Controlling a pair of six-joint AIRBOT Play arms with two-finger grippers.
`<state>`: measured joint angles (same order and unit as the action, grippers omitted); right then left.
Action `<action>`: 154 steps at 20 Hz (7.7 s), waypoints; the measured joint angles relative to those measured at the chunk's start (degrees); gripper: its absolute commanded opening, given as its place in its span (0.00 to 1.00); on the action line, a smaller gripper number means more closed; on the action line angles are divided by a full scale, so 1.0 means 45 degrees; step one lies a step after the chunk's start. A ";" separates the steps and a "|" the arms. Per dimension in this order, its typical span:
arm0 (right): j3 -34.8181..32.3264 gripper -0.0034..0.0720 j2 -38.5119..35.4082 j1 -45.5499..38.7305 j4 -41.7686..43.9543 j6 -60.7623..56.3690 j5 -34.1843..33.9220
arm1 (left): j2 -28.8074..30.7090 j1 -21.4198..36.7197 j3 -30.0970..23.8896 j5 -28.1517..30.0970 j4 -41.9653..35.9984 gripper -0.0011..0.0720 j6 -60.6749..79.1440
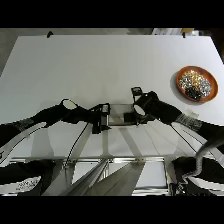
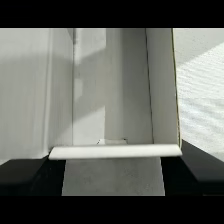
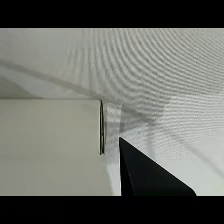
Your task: Fold the box and place the chain.
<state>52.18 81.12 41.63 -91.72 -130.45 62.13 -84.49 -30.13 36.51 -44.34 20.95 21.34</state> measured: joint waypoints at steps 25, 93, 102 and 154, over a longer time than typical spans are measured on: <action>-0.0617 0.60 -0.0185 -0.0228 0.0665 0.0044 -0.0559 | -0.0005 0.0000 0.0000 -0.0010 0.0019 0.36 0.0010; 0.4036 0.06 -0.2040 -1.3877 0.0539 1.1570 0.2147 | 0.0000 0.0000 0.0005 -0.0015 0.0019 0.36 0.0010; 0.4022 0.06 -0.7077 -1.2230 0.3434 1.1939 0.4046 | 0.0000 0.0000 0.0005 -0.0015 0.0019 0.36 0.0010; -0.2249 0.43 -0.5707 0.0287 0.2351 0.9481 -0.0287 | 0.0000 0.0000 0.0005 -0.0015 0.0019 0.36 0.0010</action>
<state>42.06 55.44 42.92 -81.14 -87.79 60.84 -84.49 -30.13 36.53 -44.40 21.04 21.39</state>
